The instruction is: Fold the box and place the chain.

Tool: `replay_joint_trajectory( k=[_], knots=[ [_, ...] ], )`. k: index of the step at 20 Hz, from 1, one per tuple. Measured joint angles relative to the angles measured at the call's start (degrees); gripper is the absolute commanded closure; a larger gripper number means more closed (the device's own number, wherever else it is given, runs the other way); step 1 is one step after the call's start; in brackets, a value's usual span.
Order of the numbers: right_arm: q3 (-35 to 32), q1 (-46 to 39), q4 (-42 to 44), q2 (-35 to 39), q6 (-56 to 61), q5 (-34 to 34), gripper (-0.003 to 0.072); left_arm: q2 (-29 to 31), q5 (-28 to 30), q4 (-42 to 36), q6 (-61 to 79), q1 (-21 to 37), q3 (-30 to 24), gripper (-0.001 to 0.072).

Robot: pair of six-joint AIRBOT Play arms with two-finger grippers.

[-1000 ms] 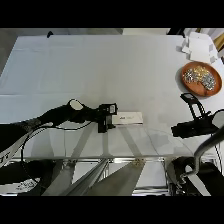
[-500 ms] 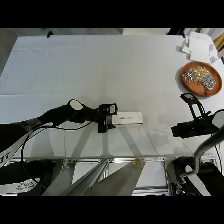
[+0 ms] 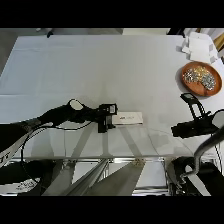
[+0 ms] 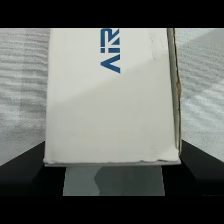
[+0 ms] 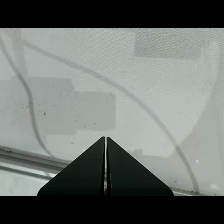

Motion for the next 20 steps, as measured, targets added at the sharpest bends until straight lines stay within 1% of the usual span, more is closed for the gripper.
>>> replay_joint_trajectory(
  k=[1,2,3,4,7,9,12,14,17,20],
  knots=[
    [0.0,0.0,0.0,0.0,0.0,0.0,0.0676,0.0,-0.1,0.0,-0.1,0.0,0.0,0.0385],
    [0.0,0.0,0.0,0.0,0.0,0.0,0.0676,0.0,-0.2,0.0,-0.1,0.0,0.0,0.0462],
    [0.0,0.0,0.0,0.0,0.0,0.0,0.0676,0.0,-0.3,0.0,-0.2,0.0,0.0,0.0719],
    [0.0,0.0,0.0,0.0,0.0,0.0,0.0676,0.1,-0.5,0.0,-0.7,0.0,0.0,0.0707],
    [0.0,0.0,0.0,0.0,0.0,0.0,0.0676,1.8,-1.1,0.9,-4.7,0.7,-0.1,0.0707],
    [0.0,0.0,0.0,0.0,0.0,0.0,0.0676,4.6,-1.1,2.0,-9.1,2.0,0.0,0.0707],
    [0.0,0.0,0.0,0.0,0.0,0.0,0.0676,10.8,-1.1,5.7,-17.2,6.3,-0.1,0.0707],
    [0.0,0.0,0.0,0.0,0.0,0.0,0.0676,15.6,-1.3,9.5,-23.3,10.6,-0.1,0.0707],
    [0.0,0.0,0.0,0.0,0.0,0.0,0.0676,22.2,-1.3,16.0,-32.7,18.7,-0.1,0.0707],
    [0.0,0.0,0.0,0.0,0.0,0.0,0.0676,27.0,-0.8,22.0,-42.7,29.3,-0.1,0.0707]
  ],
)
